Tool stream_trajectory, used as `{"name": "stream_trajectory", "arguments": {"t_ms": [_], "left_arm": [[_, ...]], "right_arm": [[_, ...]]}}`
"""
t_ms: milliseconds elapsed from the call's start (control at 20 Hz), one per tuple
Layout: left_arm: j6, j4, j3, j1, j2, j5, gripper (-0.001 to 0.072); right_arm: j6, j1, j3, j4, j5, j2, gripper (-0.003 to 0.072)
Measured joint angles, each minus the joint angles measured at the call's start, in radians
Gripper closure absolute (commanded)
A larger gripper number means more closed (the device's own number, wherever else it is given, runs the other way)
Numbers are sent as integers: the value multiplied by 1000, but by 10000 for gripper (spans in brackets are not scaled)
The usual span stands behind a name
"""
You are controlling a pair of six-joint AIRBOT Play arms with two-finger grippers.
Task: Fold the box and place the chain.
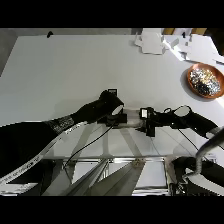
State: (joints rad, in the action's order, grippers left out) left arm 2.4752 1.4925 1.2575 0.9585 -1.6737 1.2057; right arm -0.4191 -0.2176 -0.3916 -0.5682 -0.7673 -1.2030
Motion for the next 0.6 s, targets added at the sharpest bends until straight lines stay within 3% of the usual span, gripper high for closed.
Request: {"name": "stream_trajectory", "arguments": {"t_ms": [100, 250, 500, 550, 600], "left_arm": [[-5, 1, 0, 0, 0, 2, 703], [-32, -1, 0, -6, 1, 9, 620], [-173, -34, 0, -42, 51, 18, 613], [-209, -39, 0, -50, 66, 22, 535], [-241, -43, 0, -60, 81, 26, 318]], "right_arm": [[0, 0, 0, 0, 0, 0, 374], [0, 0, 0, 0, 0, 0, 374], [1, 0, 0, 2, -2, 0, 374], [-1, 0, 0, 0, 0, 0, 374], [-4, 0, 0, -2, 0, 0, 374]]}}
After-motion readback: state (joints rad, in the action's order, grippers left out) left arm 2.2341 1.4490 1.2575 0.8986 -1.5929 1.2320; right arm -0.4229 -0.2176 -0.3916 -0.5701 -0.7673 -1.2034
